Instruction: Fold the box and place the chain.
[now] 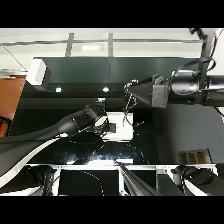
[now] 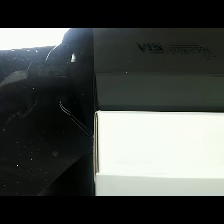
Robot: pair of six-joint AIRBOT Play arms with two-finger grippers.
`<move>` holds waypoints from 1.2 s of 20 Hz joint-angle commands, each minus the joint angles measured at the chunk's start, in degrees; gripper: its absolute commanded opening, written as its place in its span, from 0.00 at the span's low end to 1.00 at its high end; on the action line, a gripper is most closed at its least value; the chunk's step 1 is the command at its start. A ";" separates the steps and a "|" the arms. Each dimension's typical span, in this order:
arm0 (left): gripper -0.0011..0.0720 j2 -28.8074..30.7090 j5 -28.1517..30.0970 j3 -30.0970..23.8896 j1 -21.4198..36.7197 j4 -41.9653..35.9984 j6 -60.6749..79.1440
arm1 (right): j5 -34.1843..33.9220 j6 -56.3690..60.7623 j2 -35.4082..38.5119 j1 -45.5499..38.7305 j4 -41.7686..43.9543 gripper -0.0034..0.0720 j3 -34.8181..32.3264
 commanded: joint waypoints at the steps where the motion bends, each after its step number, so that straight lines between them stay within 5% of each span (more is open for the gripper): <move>1: 0.05 -0.04 0.00 -0.02 0.07 0.02 0.00 | 4.39 2.69 -0.09 0.04 -5.16 0.09 -2.89; 8: 0.05 -0.04 0.00 -0.02 0.07 0.02 0.00 | -0.57 3.50 -1.05 4.66 -9.31 0.09 -13.88; 15: 0.05 -0.04 -0.02 -0.02 0.07 0.02 0.00 | -3.82 3.48 -9.53 6.82 -15.02 0.09 -16.04; 16: 0.05 -0.04 -0.02 -0.02 0.07 0.02 0.00 | -3.41 2.80 -9.53 6.82 -14.62 0.27 -16.00; 17: 0.05 -0.04 0.00 -0.02 0.07 0.02 0.00 | -2.03 2.75 -9.51 6.40 -14.64 0.67 -15.76; 18: 0.05 -0.04 -0.02 -0.02 0.07 0.02 0.00 | 0.87 2.25 -9.27 5.11 -14.69 0.79 -15.32; 21: 0.05 -0.04 -0.02 -0.02 0.07 0.02 0.00 | 9.03 -0.59 -5.01 -3.58 -17.90 0.79 -14.49; 24: 0.05 -0.04 0.00 -0.02 0.07 0.02 0.00 | 7.10 -5.38 2.97 -14.75 -26.75 0.79 -18.56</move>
